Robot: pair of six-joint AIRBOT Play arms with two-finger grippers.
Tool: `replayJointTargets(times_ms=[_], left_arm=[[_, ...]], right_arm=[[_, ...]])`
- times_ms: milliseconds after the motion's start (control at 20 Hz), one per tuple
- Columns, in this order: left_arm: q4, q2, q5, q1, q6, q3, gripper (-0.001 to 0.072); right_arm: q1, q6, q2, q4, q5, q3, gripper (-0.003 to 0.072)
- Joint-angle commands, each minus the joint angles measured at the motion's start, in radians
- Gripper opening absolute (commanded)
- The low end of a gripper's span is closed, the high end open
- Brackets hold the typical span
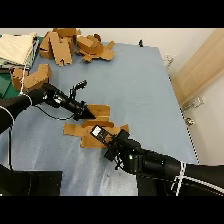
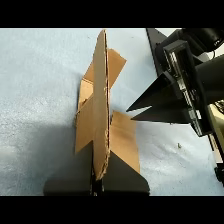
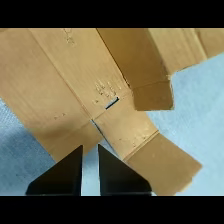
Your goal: Fold the box.
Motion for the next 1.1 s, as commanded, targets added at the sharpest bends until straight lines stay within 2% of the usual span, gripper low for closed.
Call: replayJointTargets(times_ms=[0,50,100,350,550,1050], left_arm=[[0.000,0.000,0.000,-0.001,0.000,0.000,0.0011],[0.000,0.000,0.000,-0.001,0.000,0.000,0.0011],[0.000,0.000,0.000,-0.001,0.000,0.000,0.0011],[0.000,0.000,0.001,-0.001,0.000,0.000,0.0011],[0.000,0.000,0.001,-0.001,0.000,0.000,0.0011],[0.000,0.000,0.000,-0.001,0.000,0.000,0.0011]], right_arm=[[0.015,-0.032,-0.005,0.081,-0.038,0.003,0.0191],[0.032,-0.059,-0.005,0.119,-0.054,0.003,0.0234],[0.042,-0.069,-0.005,0.146,-0.068,0.003,0.0246],[0.046,-0.071,-0.005,0.193,-0.086,0.003,0.0245],[0.071,-0.243,-0.008,0.218,-0.095,0.003,0.0246],[0.071,-0.264,-0.115,0.020,-0.100,0.005,0.0244]])
